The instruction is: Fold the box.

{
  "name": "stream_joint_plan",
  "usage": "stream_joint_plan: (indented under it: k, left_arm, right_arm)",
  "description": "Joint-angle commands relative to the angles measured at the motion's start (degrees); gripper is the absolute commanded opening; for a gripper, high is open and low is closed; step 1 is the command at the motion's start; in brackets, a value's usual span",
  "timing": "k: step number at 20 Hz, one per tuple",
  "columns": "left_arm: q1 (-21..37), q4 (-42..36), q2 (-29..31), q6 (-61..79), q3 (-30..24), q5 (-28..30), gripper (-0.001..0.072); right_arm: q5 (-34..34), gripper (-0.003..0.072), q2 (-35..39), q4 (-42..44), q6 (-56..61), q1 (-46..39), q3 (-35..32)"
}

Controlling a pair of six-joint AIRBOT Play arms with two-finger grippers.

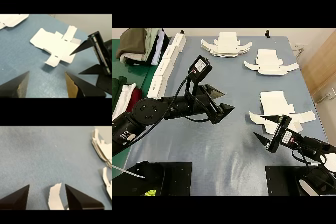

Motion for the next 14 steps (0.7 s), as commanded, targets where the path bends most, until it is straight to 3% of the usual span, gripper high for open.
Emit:
stream_joint_plan:
  k: [1, 14]
  left_arm:
    - [0.0, 0.0, 0.0, 0.0, 0.1, 0.0, 0.0685]
    - [0.0, -1.9, 0.0, -0.2, 0.1, 1.8, 0.0685]
  right_arm:
    - [0.0, 0.0712, 0.0, 0.0, 0.0, 0.0, 0.1]
    - [0.0, 0.0712, 0.0, 0.0, 0.0, 0.0, 0.1]
